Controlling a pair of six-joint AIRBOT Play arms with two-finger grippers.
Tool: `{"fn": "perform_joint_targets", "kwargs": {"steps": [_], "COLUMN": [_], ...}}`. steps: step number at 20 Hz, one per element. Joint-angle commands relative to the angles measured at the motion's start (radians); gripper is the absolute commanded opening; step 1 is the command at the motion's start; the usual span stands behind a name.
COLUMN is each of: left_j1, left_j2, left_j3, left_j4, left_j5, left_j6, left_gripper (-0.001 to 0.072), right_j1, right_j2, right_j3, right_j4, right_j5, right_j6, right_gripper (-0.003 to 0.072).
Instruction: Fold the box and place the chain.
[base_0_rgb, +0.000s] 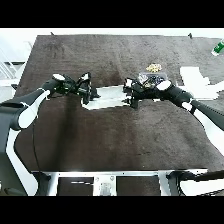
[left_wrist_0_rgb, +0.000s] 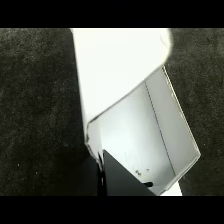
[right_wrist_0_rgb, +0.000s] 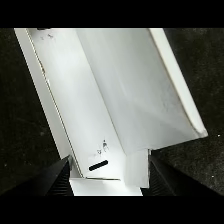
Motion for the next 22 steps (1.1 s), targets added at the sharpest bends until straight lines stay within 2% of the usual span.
{"fn": "perform_joint_targets", "kwargs": {"steps": [1,8,15,22], "left_j1": [0.000,0.000,0.000,0.000], "left_j2": [0.000,0.000,0.000,0.000], "left_j3": [0.000,0.000,0.000,0.000], "left_j4": [0.000,0.000,0.000,0.000], "left_j5": [-0.001,-0.001,-0.001,-0.001], "left_j6": [0.000,-0.003,-0.003,-0.003], "left_gripper": [0.0019,0.0019,0.0019,0.0019], "right_j1": [-0.008,-0.027,-0.032,-0.031], "right_j2": [-0.026,-0.082,-0.165,-0.190], "right_j3": [0.027,0.098,0.206,0.211], "right_j4": [0.007,0.007,-0.025,-0.047], "right_j5": [0.020,0.080,0.237,0.303], "right_j6": [-0.010,-0.010,-0.008,-0.005], "right_gripper": [0.0550,0.0550,0.0550,0.0550]}}
